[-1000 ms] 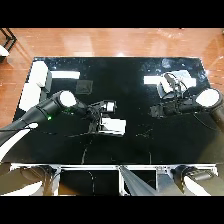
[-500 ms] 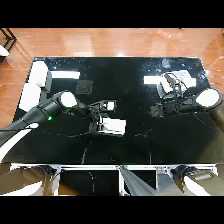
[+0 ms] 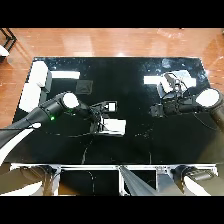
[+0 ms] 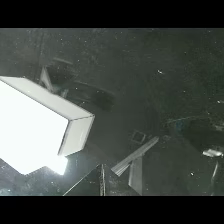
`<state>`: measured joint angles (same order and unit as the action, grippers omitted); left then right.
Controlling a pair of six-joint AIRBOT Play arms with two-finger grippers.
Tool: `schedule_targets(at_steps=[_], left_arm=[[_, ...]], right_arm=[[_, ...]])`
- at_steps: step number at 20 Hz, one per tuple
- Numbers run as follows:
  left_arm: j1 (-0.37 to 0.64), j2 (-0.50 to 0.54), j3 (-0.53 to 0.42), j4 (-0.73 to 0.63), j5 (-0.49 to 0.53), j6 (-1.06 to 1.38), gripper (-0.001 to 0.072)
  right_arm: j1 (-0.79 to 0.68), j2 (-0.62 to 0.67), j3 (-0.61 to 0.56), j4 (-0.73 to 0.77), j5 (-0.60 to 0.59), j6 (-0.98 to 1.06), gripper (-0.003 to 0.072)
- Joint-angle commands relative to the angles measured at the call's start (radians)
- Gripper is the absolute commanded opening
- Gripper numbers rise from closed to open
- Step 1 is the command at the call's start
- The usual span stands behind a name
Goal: Fold the box and place the chain.
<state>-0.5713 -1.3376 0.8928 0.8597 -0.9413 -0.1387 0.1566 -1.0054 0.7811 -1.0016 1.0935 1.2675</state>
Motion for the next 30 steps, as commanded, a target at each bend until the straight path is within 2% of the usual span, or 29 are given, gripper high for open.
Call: schedule_targets(at_steps=[1,14,16,18,19,24,27,30], left_arm=[[-0.001,-0.001,0.0,0.0,0.007,0.0,0.0633],[-0.001,-0.03,0.0,0.0,0.006,-0.036,0.0629],[-0.001,-0.03,0.001,0.0,0.004,-0.056,0.056],[-0.001,-0.03,0.001,0.001,-0.01,-0.056,0.0412],[-0.001,-0.03,0.001,0.001,-0.011,-0.058,0.0382],[0.011,-0.003,0.009,0.017,-0.009,-0.164,0.0353],[0.034,0.066,0.013,0.107,-0.017,-0.284,0.0354],[0.088,0.147,0.013,0.159,-0.086,-0.372,0.0354]], right_arm=[[-0.001,0.001,0.0,-0.005,0.0,0.0,0.0019],[-0.001,0.001,0.0,-0.005,-0.006,0.0,0.0019],[-0.001,0.001,0.0,-0.005,-0.007,0.0,0.0019],[-0.001,0.001,0.0,-0.005,-0.009,0.0,0.0019],[-0.001,0.001,0.0,-0.005,-0.011,0.0,0.0019],[-0.001,0.001,0.0,-0.005,-0.014,0.0,0.0019],[-0.001,0.001,0.0,-0.006,-0.014,0.0,0.0019],[-0.001,0.001,0.0,-0.006,-0.015,-0.001,0.0019]])
